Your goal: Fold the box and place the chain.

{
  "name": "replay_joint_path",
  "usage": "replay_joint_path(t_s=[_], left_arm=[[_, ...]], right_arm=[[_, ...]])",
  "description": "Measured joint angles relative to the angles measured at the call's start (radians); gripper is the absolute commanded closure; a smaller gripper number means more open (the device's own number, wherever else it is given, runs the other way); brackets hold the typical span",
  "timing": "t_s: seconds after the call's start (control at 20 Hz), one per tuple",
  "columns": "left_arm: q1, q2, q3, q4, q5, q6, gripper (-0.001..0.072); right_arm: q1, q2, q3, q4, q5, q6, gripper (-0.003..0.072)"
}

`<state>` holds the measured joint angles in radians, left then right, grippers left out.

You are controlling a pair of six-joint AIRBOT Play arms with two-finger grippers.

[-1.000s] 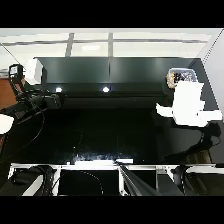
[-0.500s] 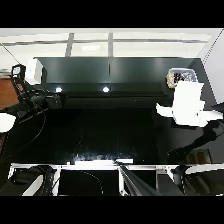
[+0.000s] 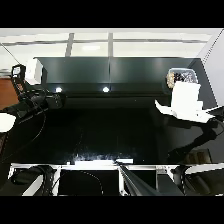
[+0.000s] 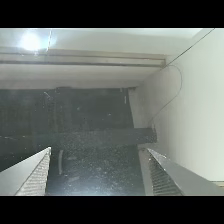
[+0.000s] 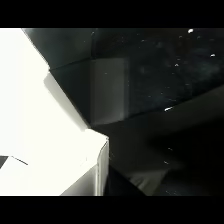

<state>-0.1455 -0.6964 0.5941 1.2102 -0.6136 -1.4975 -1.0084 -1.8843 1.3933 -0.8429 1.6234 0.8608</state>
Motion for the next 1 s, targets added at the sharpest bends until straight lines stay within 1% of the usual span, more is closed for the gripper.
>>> replay_joint_path(t_s=[0.25, 0.45, 0.6, 0.75, 1.0], left_arm=[[0.0, 0.0, 0.0, 0.0, 0.0, 0.0, -0.0002], [0.0, 0.0, 0.0, 0.0, 0.0, 0.0, -0.0002], [0.0, 0.0, 0.0, 0.0, 0.0, 0.0, -0.0002], [-0.001, 0.0, 0.0, 0.0, 0.0, 0.0, -0.0002], [-0.027, -0.003, 0.0, 0.0, 0.0, 0.002, -0.0002]], right_arm=[[0.002, 0.019, -0.015, 0.048, 0.028, -0.056, 0.0641], [0.013, 0.07, -0.072, 0.118, 0.031, -0.12, 0.0642], [0.037, 0.121, -0.116, 0.145, 0.021, -0.149, 0.0642], [0.087, 0.192, -0.181, 0.173, -0.004, -0.171, 0.0642], [0.242, 0.368, -0.364, 0.236, -0.094, -0.18, 0.0642]])
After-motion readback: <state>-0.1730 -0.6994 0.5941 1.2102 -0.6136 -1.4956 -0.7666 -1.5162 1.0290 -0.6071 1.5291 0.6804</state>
